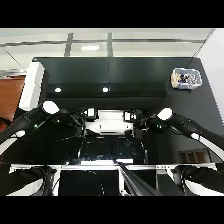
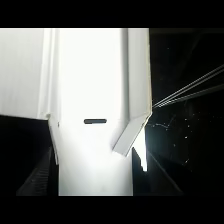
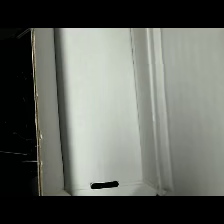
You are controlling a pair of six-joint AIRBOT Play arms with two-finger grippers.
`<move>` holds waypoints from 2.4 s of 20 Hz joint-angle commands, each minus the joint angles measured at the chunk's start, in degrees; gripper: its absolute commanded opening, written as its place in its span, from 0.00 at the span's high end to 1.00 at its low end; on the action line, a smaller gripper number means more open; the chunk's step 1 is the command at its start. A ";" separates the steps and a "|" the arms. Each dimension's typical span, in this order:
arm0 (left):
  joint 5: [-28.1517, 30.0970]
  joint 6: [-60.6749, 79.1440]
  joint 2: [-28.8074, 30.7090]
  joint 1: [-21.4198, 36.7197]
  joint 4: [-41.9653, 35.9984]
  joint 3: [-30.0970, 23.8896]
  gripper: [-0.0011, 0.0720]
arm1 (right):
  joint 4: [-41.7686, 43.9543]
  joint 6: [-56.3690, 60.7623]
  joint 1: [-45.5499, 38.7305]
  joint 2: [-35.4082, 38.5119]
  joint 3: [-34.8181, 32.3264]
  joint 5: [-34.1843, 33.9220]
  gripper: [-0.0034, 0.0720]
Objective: Fold the box and place the chain.
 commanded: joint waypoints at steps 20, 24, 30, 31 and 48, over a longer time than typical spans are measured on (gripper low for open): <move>3.39 -1.88 -5.09 -5.07 -12.61 -0.02 0.67 | 0.00 0.00 0.02 -0.02 0.00 0.04 0.70; 3.34 -1.92 -5.84 -4.94 -13.40 -0.02 0.67 | 0.00 0.00 0.02 -0.02 0.00 0.04 0.70; 3.48 -1.90 -5.81 -4.98 -13.40 -0.02 0.77 | 0.00 0.00 0.02 -0.02 0.00 0.04 0.70; 3.67 -1.90 -5.81 -4.98 -13.42 -0.02 0.67 | 0.00 0.00 0.02 -0.02 0.00 0.04 0.70; -6.80 -39.12 14.49 4.46 18.32 0.15 0.95 | 0.00 0.00 0.02 -0.02 0.00 0.04 0.70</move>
